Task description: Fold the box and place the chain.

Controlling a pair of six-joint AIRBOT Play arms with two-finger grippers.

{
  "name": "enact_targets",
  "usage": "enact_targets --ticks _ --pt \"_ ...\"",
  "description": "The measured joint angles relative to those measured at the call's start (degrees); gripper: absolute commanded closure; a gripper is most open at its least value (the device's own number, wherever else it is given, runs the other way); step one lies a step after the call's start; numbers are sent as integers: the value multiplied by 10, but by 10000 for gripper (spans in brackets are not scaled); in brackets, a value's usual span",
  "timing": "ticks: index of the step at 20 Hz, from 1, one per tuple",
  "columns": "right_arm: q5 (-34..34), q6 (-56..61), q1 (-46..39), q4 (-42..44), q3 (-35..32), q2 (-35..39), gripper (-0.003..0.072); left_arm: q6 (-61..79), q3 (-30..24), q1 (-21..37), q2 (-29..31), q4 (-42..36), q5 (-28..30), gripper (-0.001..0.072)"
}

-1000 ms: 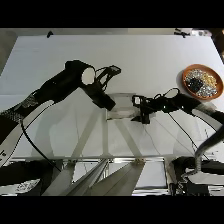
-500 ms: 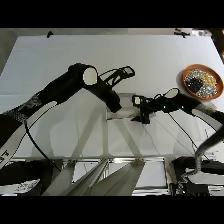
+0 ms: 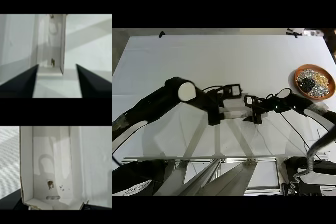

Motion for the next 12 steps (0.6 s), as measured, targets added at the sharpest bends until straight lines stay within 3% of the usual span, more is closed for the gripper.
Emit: enact_targets --ticks 2,5,12 --pt "0 0 0 0 0 0 181 79 -58 27 34 -17 14 10" --pt "0 0 0 0 0 0 181 168 -108 77 48 -50 24 6" --pt "0 0 0 0 0 0 181 352 -136 157 -19 -170 40 4"
